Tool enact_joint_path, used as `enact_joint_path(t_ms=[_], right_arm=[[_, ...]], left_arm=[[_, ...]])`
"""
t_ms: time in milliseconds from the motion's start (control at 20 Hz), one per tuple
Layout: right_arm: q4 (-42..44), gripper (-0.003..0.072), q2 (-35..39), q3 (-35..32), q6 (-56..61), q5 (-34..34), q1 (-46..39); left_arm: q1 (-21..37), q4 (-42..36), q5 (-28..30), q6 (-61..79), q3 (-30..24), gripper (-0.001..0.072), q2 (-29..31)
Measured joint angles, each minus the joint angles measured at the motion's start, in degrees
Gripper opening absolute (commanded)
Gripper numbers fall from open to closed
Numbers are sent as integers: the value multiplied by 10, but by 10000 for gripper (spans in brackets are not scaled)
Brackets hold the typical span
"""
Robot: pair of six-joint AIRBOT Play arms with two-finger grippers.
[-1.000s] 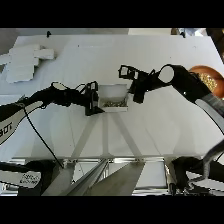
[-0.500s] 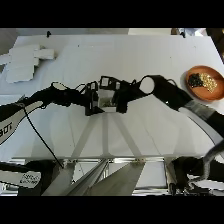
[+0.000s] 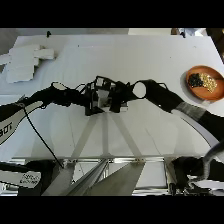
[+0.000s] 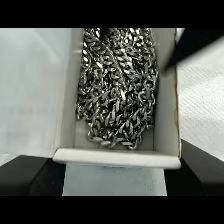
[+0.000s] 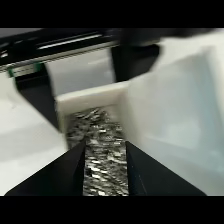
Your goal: Fold the box and place the chain.
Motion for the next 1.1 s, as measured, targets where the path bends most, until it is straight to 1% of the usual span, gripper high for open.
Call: enact_joint_path(t_ms=[100,200,300,400,450,550,600,750,900,1000,1050,1100], right_arm=[[0,279,21,0,2,2,-18],[-3,279,43,0,3,21,-45],[-5,279,57,0,1,64,-82],[-6,284,60,0,-12,123,-131],[0,326,58,0,-19,149,-156],[21,350,45,0,-31,183,-207],[36,385,35,0,-34,193,-230],[80,386,-1,0,-45,221,-270],[131,385,-46,0,-76,249,-285],[159,384,-71,0,-106,254,-289],[166,372,-80,0,-121,253,-290],[172,318,-87,0,-139,251,-291]], left_arm=[[0,0,0,0,0,566,0],[0,0,0,0,0,566,0],[0,0,0,0,0,566,0],[0,0,0,0,0,566,0],[0,0,0,0,0,566,0],[0,0,0,0,0,566,0],[0,0,0,0,0,566,0],[0,0,0,0,0,566,0],[0,0,0,0,0,566,0],[0,0,0,0,0,566,0],[0,0,0,0,0,566,0],[0,0,0,0,0,566,0]])
